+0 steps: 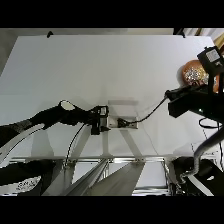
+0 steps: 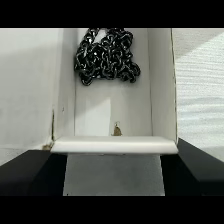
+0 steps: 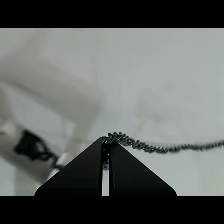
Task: Fold the box and place the chain.
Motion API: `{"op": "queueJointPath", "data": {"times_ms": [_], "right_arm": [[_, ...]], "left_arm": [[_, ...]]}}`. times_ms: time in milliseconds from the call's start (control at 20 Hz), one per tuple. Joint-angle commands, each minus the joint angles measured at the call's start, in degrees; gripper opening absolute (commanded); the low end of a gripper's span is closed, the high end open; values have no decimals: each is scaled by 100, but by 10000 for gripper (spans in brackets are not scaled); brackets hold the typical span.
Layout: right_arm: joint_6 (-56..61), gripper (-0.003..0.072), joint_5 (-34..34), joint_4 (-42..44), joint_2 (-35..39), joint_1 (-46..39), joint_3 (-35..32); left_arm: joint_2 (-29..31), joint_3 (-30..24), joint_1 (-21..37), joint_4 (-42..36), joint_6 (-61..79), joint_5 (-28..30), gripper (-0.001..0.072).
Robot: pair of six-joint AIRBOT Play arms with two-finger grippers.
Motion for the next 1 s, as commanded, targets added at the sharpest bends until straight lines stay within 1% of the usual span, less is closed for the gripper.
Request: {"op": "queueJointPath", "data": {"times_ms": [0,150,300,450,650,950], "right_arm": [[-28,17,13,527,205,678,4],[-310,17,-236,754,205,1196,4],[-302,17,-560,802,199,1611,4],[-282,17,-743,804,15,1853,2],[-286,18,-741,802,-894,2031,2],[-256,18,-765,796,-2337,2028,2]], "left_arm": [[4,0,4,0,2,0,140],[4,0,4,0,2,0,140],[4,0,4,0,2,0,140],[4,0,4,0,2,0,140],[4,0,4,0,2,0,140],[4,0,4,0,2,0,140]]}}
